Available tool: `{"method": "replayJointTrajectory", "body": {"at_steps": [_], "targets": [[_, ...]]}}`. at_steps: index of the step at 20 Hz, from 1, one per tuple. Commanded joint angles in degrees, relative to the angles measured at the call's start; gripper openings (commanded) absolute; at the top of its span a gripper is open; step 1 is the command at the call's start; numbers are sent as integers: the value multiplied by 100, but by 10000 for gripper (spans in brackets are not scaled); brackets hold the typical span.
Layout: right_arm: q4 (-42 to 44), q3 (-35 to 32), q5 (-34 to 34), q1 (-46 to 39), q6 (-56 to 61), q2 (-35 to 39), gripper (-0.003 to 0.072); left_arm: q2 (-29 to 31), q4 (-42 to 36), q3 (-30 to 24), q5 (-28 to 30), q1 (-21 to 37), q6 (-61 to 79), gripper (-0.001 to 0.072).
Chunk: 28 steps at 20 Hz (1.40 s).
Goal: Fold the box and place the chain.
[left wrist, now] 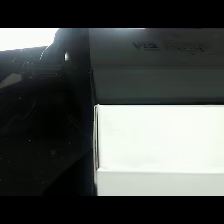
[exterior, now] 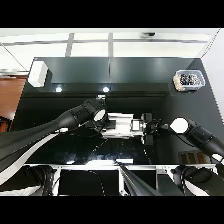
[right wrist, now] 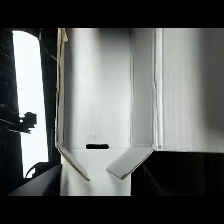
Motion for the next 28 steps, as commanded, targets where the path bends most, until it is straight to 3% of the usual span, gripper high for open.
{"method": "replayJointTrajectory", "body": {"at_steps": [1,3,4,5,13,23,24,25,26,27,28], "targets": [[186,-2,26,2,-446,-68,489,-2,2,2,9,0,-2,30],[229,-2,46,2,-446,-192,480,-2,2,2,9,0,-4,31],[376,-2,63,2,-442,-243,253,-2,2,2,9,0,-4,30],[557,-2,63,4,-444,-280,80,-2,2,2,9,0,-4,30],[1821,-13,-17,238,-444,-586,75,-2,0,2,9,0,-4,30],[1812,-13,-306,282,-138,-664,74,-2,-2,2,11,0,-4,30],[1816,-13,-376,282,-98,-664,91,-2,-2,2,9,0,-4,30],[1825,-13,-476,282,-4,-664,274,-2,-2,2,9,0,-4,30],[1812,-13,-546,282,42,-664,316,-2,-2,2,9,0,-4,31],[1810,-13,-570,280,52,-664,190,-2,-2,2,9,0,-4,31],[1816,-13,-590,282,90,-664,195,-2,-2,2,9,0,-4,31]]}}
